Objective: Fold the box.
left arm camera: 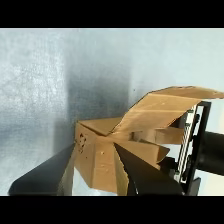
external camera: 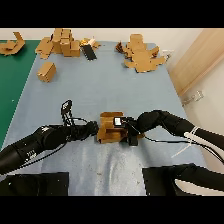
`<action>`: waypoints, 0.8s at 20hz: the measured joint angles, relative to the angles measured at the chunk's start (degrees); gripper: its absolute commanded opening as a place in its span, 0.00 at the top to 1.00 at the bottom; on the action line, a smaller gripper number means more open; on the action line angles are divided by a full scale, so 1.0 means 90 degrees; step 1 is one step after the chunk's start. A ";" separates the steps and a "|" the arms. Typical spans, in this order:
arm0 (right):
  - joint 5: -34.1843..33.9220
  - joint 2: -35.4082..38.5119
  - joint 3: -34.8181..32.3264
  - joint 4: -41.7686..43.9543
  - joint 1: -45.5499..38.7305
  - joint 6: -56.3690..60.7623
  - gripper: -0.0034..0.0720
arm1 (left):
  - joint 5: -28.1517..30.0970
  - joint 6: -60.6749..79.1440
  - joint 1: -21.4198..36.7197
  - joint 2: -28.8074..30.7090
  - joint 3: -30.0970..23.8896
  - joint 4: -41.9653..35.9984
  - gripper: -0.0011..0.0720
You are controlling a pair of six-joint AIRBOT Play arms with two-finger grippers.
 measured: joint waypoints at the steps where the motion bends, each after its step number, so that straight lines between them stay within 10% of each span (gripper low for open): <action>1: 0.0000 0.0000 0.0000 0.0000 0.0000 0.0000 0.27 | 0.0046 0.0019 0.0000 0.0000 0.0000 0.0000 0.52; 16: 0.0000 0.0000 0.0000 0.0000 0.0000 0.0000 0.27 | -0.0619 0.0454 -0.0015 0.0000 0.0170 0.0056 0.40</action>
